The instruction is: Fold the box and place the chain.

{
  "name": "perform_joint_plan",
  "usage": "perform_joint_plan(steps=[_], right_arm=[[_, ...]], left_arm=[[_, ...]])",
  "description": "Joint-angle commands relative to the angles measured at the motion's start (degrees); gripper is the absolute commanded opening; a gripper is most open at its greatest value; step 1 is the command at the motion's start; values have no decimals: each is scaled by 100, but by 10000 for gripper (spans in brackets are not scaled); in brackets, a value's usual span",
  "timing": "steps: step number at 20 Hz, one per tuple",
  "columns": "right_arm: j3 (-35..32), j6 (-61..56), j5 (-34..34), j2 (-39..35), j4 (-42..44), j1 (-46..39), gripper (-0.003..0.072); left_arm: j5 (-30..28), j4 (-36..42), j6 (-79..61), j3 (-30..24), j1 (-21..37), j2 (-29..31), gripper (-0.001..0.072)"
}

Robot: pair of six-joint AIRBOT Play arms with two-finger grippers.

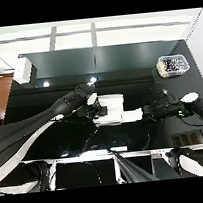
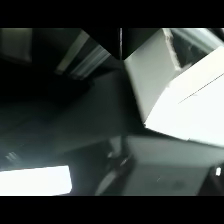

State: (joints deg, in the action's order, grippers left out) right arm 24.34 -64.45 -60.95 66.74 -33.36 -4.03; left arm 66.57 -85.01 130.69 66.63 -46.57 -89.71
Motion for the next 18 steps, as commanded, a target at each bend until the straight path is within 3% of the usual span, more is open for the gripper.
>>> perform_joint_plan(steps=[1,5,6,7,8,12,16,18], right_arm=[[-35,138,142,173,479,555,16],[280,494,-142,173,691,568,17],[380,492,-142,173,697,568,100],[487,492,-168,173,695,568,407],[570,492,-212,173,697,570,574],[649,490,-483,173,933,675,575],[658,313,-195,173,955,1233,572],[748,170,9,173,931,1547,474]], left_arm=[[-2,0,2,2,2,2,27],[11,-2,2,2,2,2,27],[11,-2,2,2,2,2,27],[11,-2,2,2,2,2,27],[11,0,2,2,2,2,27],[4,-2,2,2,2,2,27],[-2,-2,2,2,2,2,27],[-2,-2,2,2,2,2,27]])
